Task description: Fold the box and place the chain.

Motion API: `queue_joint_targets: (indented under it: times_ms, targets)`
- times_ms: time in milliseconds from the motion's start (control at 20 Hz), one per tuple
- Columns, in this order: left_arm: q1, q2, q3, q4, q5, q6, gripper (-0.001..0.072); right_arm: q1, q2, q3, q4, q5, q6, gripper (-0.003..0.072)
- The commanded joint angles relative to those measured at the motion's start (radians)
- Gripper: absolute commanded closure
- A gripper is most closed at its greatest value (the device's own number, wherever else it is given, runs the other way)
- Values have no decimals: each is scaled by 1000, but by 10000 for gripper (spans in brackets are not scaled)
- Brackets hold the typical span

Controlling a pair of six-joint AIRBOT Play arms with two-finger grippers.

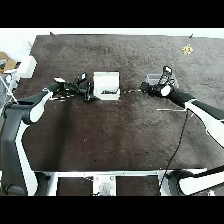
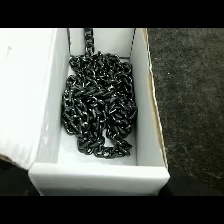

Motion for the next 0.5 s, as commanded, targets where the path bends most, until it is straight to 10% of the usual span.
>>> queue_joint_targets:
  times_ms: [0,100,450]
  targets:
    - [0,0,0,0,0,0,314,0,-71,55,51,-16,3,402]
    - [0,0,0,0,0,0,314,16,-61,67,60,-16,-3,682]
    - [0,0,0,0,0,0,314,198,231,67,57,-23,-138,685]
